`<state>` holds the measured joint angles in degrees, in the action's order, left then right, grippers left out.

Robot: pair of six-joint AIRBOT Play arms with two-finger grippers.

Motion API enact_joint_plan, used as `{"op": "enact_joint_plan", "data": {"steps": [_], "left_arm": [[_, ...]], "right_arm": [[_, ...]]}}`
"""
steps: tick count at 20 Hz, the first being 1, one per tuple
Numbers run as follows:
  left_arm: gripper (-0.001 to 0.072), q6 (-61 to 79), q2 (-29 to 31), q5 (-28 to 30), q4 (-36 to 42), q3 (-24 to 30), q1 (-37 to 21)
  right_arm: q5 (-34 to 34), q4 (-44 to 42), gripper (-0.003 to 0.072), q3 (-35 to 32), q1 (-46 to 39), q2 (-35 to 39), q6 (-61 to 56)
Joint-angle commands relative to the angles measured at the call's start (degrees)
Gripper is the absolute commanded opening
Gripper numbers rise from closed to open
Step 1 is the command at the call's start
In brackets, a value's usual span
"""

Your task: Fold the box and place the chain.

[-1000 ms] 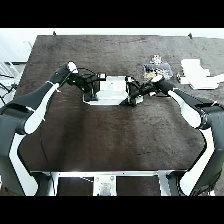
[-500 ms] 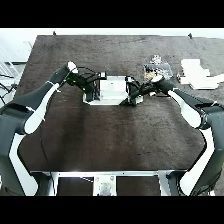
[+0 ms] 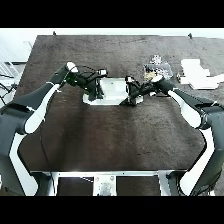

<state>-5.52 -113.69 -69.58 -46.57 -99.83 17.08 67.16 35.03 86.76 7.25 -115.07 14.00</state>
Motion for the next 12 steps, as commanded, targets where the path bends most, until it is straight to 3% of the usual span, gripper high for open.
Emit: {"op": "enact_joint_plan", "data": {"steps": [1, 3, 12], "left_arm": [[0.03, 0.07, -0.17, 0.42, 0.85, 0.02, 0.02], [0.0381, 0.04, -1.05, 0.15, 0.96, 0.02, 0.02], [0.0383, 0.11, -1.55, 0.02, 1.16, 0.0, 0.02]], "right_arm": [[0.0, -0.02, 0.0584, -0.02, 0.04, 0.02, 0.0], [0.0, -0.02, 0.0584, -0.02, 0.04, 0.02, 0.0], [0.0, -0.02, 0.0584, -0.02, 0.04, 0.02, 0.0]]}}
